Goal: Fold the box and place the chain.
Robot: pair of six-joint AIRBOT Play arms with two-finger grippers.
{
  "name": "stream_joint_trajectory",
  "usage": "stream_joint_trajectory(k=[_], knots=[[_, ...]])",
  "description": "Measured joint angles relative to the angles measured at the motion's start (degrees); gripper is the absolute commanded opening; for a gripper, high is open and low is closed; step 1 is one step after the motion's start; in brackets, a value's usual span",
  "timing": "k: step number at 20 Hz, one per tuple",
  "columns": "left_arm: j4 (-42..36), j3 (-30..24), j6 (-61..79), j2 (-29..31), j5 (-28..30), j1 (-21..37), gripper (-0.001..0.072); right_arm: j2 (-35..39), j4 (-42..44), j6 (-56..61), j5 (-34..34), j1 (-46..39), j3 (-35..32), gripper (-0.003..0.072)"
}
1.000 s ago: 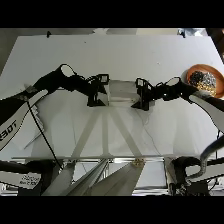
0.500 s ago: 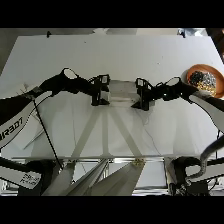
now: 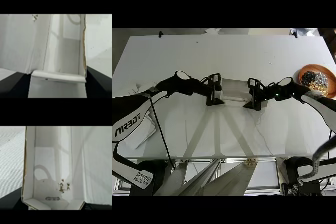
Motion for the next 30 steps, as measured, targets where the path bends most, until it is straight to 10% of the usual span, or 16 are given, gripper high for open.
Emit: stream_joint_trajectory(k=[9, 15, 30], knots=[[1.2, 0.4, 2.7, -1.3, -3.6, -0.9, 0.0695, 0.0, -0.2, -0.2, 0.0, 0.0, 0.0, 0.0507], [2.7, 0.5, 2.9, -1.4, -3.7, -1.2, 0.0213, 0.0, -0.1, -0.1, 0.1, 0.0, 0.0, 0.0507], [2.8, 0.5, 2.7, -1.3, -2.5, -1.3, 0.0217, 0.0, -0.1, -0.1, 0.1, 0.0, 0.0, 0.0507]])
